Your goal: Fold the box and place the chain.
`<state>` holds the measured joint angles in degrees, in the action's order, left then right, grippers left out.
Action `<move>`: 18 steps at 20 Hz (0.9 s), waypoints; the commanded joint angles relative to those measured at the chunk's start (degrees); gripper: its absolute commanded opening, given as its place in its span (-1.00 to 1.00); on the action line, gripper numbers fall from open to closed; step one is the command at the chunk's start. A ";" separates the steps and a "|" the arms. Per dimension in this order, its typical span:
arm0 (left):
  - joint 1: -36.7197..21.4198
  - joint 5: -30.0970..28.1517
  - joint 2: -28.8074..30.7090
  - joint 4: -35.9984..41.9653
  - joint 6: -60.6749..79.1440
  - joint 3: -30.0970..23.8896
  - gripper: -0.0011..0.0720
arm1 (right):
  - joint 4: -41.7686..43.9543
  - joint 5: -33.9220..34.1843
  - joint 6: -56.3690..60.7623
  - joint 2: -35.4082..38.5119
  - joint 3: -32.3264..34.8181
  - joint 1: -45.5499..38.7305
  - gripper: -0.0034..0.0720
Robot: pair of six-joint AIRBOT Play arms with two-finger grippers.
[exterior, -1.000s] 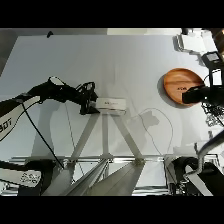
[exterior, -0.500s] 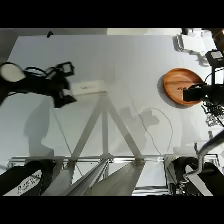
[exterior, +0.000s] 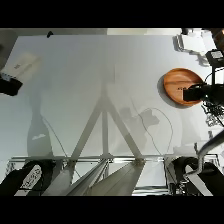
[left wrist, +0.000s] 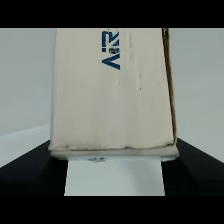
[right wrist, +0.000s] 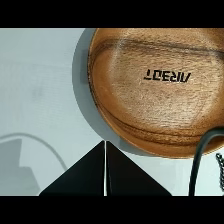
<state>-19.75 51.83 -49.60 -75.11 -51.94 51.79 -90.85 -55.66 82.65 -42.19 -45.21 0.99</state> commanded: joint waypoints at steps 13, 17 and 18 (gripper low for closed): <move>-9.44 -23.12 -14.93 14.58 5.88 -25.73 -0.89 | 0.07 0.00 0.00 0.04 -0.02 -0.04 -0.88; -9.44 -23.34 -15.50 12.15 5.88 -25.70 0.36 | 0.07 0.00 0.00 0.04 -0.02 -0.04 -0.88; -9.44 -23.21 -14.88 12.00 5.88 -25.70 0.48 | 0.07 0.00 0.00 0.04 -0.02 -0.04 -0.88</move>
<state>-29.12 28.71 -64.03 -61.80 -46.46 26.28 -90.80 -55.66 82.65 -42.19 -45.21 0.99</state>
